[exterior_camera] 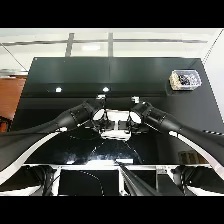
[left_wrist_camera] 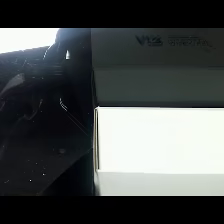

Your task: Fold the box and place the chain.

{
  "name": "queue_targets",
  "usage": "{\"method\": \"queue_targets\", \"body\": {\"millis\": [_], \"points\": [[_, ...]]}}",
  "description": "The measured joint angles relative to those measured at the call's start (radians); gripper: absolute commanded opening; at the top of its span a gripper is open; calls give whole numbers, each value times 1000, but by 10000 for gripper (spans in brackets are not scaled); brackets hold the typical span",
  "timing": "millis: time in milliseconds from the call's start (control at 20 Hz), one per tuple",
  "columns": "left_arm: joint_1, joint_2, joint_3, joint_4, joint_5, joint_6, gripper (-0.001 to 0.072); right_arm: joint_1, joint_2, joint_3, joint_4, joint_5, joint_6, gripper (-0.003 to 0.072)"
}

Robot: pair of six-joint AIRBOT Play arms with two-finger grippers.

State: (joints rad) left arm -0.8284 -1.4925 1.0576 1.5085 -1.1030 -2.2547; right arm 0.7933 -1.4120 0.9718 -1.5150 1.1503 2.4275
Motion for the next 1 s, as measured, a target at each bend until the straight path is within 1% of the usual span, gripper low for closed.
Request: {"method": "queue_targets", "body": {"millis": [600, 650, 700, 750, 800, 1000], "points": [[0, 0, 0, 3, -5, -2, 29, 6, -11, 3, 7, -21, 15, 232], [0, 0, 0, 3, -5, -2, 29, 6, -13, 3, 10, -23, 16, 219], [0, 0, 0, 2, -4, -2, 28, 6, -14, 3, 11, -24, 18, 120], [0, 0, 0, 2, -4, -2, 29, 6, -15, 3, 16, -32, 19, 114], [0, 0, 0, 2, -3, -1, 29, 6, -16, 3, 16, -33, 19, 43], [0, 0, 0, 2, -2, 0, 29, 6, -17, 3, 14, -33, 19, 41]]}}
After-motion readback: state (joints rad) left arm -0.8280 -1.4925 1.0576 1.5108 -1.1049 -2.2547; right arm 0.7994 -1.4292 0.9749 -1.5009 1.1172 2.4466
